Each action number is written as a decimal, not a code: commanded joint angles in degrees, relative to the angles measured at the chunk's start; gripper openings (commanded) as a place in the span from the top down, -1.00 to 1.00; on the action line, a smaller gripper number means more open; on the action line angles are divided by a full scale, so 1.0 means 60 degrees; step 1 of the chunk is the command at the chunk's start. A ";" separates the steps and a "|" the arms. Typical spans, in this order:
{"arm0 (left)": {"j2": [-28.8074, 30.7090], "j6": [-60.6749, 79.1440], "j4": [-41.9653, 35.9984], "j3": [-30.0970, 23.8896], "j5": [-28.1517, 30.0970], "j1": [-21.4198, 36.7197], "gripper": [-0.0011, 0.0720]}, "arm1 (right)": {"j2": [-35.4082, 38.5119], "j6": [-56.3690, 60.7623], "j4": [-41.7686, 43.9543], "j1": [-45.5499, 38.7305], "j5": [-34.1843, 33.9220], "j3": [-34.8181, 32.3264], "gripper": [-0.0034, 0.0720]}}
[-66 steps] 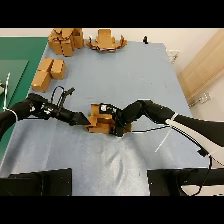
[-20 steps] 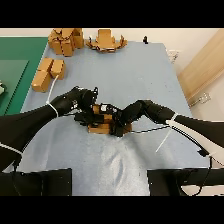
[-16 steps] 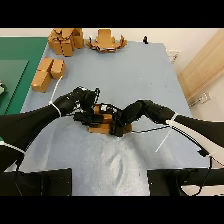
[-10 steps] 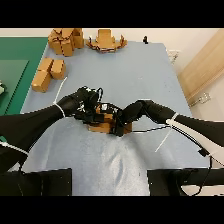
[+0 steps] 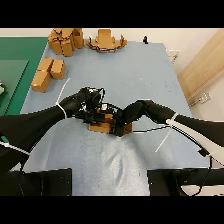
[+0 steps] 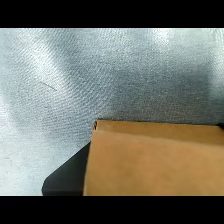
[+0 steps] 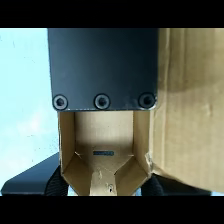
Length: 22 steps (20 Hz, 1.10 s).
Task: Fold the box.
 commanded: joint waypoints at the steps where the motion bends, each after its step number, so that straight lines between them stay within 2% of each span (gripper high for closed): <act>1: -0.0051 -0.0015 -0.0076 0.0011 0.0015 -0.0015 0.94 | -0.0004 -0.0018 0.0000 0.0011 0.0000 0.0011 0.89; 6: -0.0109 -0.0565 0.0943 0.0022 -0.0197 -0.0317 0.94 | -0.0004 -0.0018 0.0000 0.0011 0.0000 0.0011 0.89; 13: -0.0047 -0.0342 0.0849 0.0018 -0.0131 -0.0350 0.88 | -0.0004 -0.0018 0.0000 0.0011 -0.0051 0.0011 0.89; 14: 0.0044 -0.0058 0.0616 0.0018 0.0029 -0.0335 0.22 | -0.0004 -0.0018 -0.0004 0.0011 -0.0069 0.0011 0.89; 15: 0.0186 0.0200 0.0310 0.0018 0.0226 -0.0280 -0.06 | -0.0004 -0.0018 -0.0004 0.0011 -0.0073 0.0011 0.89; 19: 0.0732 0.1180 -0.0539 0.0018 0.0506 0.0248 -0.08 | -0.0004 -0.0018 -0.0004 0.0011 -0.0073 0.0011 0.89; 20: 0.0852 0.1523 -0.0707 0.0018 0.0503 0.0423 -0.32 | -0.0004 -0.0018 -0.0004 0.0011 -0.0073 0.0011 0.89; 22: 0.1013 0.2007 -0.0871 -0.0011 0.0361 0.0754 -0.35 | -0.0004 -0.0018 0.0000 0.0011 -0.0076 0.0011 0.89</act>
